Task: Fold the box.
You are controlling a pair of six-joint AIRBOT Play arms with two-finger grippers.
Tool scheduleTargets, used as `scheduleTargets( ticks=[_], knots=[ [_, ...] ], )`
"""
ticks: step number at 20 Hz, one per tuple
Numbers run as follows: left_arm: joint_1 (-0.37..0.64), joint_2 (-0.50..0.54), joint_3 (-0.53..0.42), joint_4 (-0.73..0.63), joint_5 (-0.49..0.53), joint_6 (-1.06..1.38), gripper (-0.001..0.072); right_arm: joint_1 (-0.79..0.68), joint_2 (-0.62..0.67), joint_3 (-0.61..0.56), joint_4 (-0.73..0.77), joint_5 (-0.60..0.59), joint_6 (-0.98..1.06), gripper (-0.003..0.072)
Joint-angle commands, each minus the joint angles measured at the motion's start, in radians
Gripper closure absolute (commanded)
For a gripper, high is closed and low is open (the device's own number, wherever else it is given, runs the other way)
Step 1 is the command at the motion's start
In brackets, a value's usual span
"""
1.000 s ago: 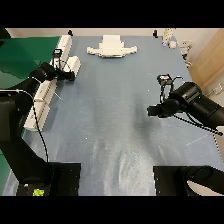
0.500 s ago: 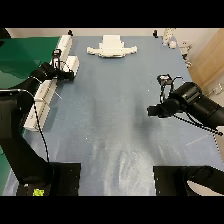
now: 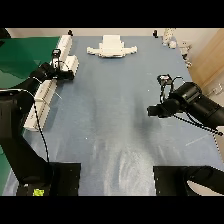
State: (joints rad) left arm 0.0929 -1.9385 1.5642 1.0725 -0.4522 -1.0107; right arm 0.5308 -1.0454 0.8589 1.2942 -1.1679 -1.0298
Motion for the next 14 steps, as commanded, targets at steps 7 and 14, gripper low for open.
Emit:
scheduleTargets(
  ticks=[7,14],
  knots=[
    [0.003,0.018,0.010,0.006,-0.063,-0.002,0.0020,0.000,0.000,0.001,0.000,0.000,0.000,0.0669],
    [0.026,0.137,0.115,0.074,-0.387,-0.001,0.0020,0.000,0.000,0.001,0.000,0.000,0.000,0.0669]
  ],
)
